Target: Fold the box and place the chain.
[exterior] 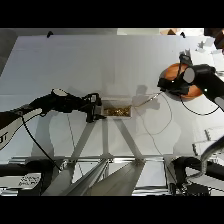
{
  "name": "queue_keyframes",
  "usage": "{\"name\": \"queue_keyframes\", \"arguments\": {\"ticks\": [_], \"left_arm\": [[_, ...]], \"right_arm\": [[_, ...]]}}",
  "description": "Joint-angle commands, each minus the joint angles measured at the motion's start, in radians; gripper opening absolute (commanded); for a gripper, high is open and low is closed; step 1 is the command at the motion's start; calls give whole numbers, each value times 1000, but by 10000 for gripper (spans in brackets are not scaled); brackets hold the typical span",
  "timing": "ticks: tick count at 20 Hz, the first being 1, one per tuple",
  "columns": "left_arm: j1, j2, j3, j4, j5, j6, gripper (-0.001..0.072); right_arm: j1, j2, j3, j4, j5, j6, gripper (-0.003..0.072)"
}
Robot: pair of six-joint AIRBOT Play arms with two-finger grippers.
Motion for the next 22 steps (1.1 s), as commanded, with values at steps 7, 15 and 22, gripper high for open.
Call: {"name": "queue_keyframes", "arguments": {"ticks": [7, 15, 22], "left_arm": [[0, 0, 0, 0, 0, 0, 391], [0, 0, 0, 0, 0, 0, 391], [0, 0, 0, 0, 0, 0, 391]], "right_arm": [[-2, -166, 0, -150, -186, 354, 396], [47, -80, 1, -164, -141, -126, 10], [148, 191, 1, 93, 171, -562, 7]]}}
